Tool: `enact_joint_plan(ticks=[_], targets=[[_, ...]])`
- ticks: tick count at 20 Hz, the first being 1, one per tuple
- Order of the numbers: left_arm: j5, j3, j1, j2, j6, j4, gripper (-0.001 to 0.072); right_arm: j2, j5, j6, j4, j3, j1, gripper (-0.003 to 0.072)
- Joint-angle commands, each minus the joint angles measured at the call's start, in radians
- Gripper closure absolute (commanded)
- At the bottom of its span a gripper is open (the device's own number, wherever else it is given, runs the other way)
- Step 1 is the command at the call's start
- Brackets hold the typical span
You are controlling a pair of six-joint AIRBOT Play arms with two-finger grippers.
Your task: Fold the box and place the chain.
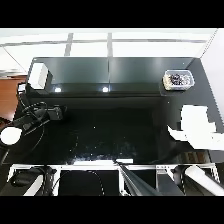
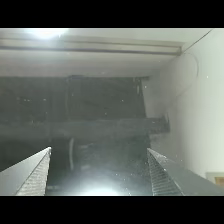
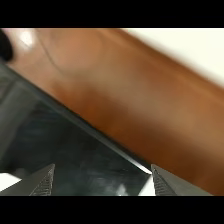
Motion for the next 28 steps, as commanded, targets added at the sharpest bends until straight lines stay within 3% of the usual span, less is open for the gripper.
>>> enact_joint_plan(ticks=[1,7,10,13,14,16,17,20,28], targets=[[-0.017,0.004,0.0,-0.008,-0.003,-0.004,0.0006,-0.203,0.27,-0.266,0.206,0.172,-0.228,-0.0025],[-0.038,0.004,-0.001,-0.008,-0.003,-0.006,0.0006,-0.428,0.598,-0.657,0.245,0.294,-0.227,-0.0025],[-0.039,0.004,-0.001,-0.008,-0.003,-0.033,0.0006,-0.439,0.616,-0.692,0.22,0.3,-0.217,-0.0022],[-0.037,0.004,0.0,-0.008,-0.002,-0.042,0.0006,-0.437,0.641,-0.711,0.195,0.3,-0.217,0.0442],[-0.037,0.004,-0.001,-0.008,-0.003,-0.042,0.0006,-0.435,0.663,-0.73,0.209,0.3,-0.214,0.0554],[-0.038,0.004,-0.001,-0.008,-0.003,-0.042,0.0006,-0.429,0.706,-0.739,0.214,0.299,-0.194,0.0565],[-0.038,0.004,-0.001,-0.008,-0.002,-0.042,0.0006,-0.42,0.719,-0.742,0.216,0.299,-0.173,0.0664],[-0.037,0.004,0.0,-0.008,-0.002,-0.042,0.0006,-0.368,0.711,-0.751,0.285,0.275,-0.081,0.0672],[-0.042,0.003,-0.001,-0.008,-0.002,-0.045,0.0006,-0.109,0.549,-0.751,0.668,0.107,0.285,0.0673]])
